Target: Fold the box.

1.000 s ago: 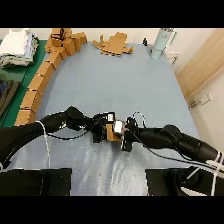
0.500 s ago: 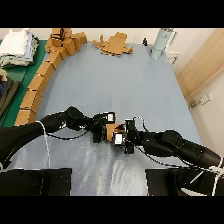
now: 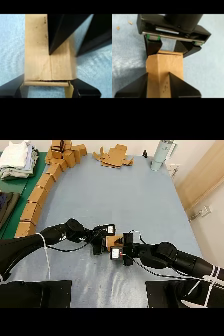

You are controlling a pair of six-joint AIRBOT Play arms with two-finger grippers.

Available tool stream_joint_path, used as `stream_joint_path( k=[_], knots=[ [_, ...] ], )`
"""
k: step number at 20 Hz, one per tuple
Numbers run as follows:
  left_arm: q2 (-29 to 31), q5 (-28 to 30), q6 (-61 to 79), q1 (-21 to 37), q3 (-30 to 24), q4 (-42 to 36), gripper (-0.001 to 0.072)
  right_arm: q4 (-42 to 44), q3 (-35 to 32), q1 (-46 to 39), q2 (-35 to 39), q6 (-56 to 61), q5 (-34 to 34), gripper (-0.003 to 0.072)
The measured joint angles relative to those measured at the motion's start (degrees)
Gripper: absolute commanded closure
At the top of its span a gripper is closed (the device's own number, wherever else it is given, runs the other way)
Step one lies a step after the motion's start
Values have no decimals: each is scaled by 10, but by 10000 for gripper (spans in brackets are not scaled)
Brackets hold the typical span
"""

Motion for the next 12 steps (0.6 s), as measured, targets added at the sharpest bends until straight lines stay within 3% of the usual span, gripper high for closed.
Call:
stream_joint_path(
  k=[3,12],
  knots=[
    [0,0,0,0,0,0,201,-10,0,0,-2,0,2,426],
    [0,0,0,0,0,0,201,-14,0,0,17,0,-3,426]
  ],
)
